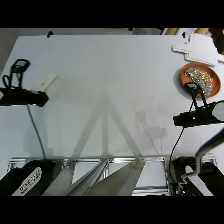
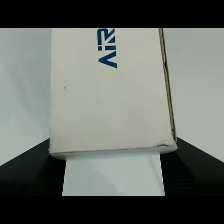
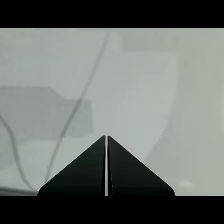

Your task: Fold the box and place the chain.

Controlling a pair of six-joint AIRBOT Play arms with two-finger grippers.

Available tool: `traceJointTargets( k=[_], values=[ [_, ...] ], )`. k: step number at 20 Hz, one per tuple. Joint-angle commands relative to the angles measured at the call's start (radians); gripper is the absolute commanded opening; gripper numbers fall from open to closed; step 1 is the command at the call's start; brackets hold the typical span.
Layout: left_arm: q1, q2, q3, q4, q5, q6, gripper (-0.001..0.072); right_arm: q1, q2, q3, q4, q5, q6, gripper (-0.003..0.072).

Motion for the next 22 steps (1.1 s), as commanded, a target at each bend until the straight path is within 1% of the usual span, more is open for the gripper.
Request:
traceJointTargets(
  k=[1, 3, 4, 5, 6, 7, 8, 9, 10, 12, 13, 15, 19, 22],
  values=[
    [0.119, -0.037, -0.008, 0.053, -0.068, -0.082, 0.0304, -0.001, 0.001, 0.000, 0.000, 0.000, 0.000, 0.0021],
    [0.138, -0.069, -0.024, 0.053, -0.089, -0.082, 0.0305, -0.001, 0.001, 0.000, 0.000, 0.000, 0.000, 0.0021],
    [0.137, -0.083, -0.033, 0.053, -0.098, -0.083, 0.0349, -0.001, 0.001, 0.000, 0.000, 0.000, 0.000, 0.0021],
    [0.136, -0.093, -0.036, 0.052, -0.116, -0.085, 0.0427, -0.001, 0.001, 0.000, 0.000, 0.000, 0.000, 0.0021],
    [0.136, -0.097, -0.038, 0.052, -0.130, -0.105, 0.0537, -0.001, 0.001, 0.000, 0.000, 0.000, 0.000, 0.0021],
    [0.136, -0.098, -0.038, 0.052, -0.148, -0.130, 0.0587, -0.001, 0.001, 0.000, 0.000, 0.000, 0.000, 0.0021],
    [0.136, -0.098, -0.038, 0.052, -0.167, -0.144, 0.0588, -0.001, 0.001, 0.000, 0.000, 0.000, 0.000, 0.0021],
    [0.135, -0.098, -0.039, 0.052, -0.185, -0.143, 0.0632, -0.001, 0.001, 0.000, 0.000, 0.000, 0.000, 0.0021],
    [0.135, -0.097, -0.039, 0.052, -0.201, -0.143, 0.0657, -0.001, 0.001, 0.000, 0.000, 0.000, 0.000, 0.0021],
    [0.135, -0.095, -0.039, 0.053, -0.225, -0.143, 0.0669, -0.001, 0.001, 0.000, 0.000, 0.000, 0.000, 0.0021],
    [0.134, -0.091, -0.039, 0.052, -0.233, -0.144, 0.0700, -0.001, 0.001, 0.000, 0.000, 0.000, 0.000, 0.0021],
    [0.133, -0.059, -0.039, 0.051, -0.248, -0.143, 0.0699, -0.001, 0.001, 0.000, 0.000, 0.000, 0.000, 0.0021],
    [0.132, 0.092, -0.039, 0.025, -0.231, -0.143, 0.0698, -0.001, 0.001, 0.000, 0.000, 0.000, 0.000, 0.0021],
    [0.102, 0.212, -0.039, 0.030, -0.224, -0.143, 0.0697, -0.001, 0.001, 0.000, 0.000, 0.000, 0.000, 0.0021]
  ],
)
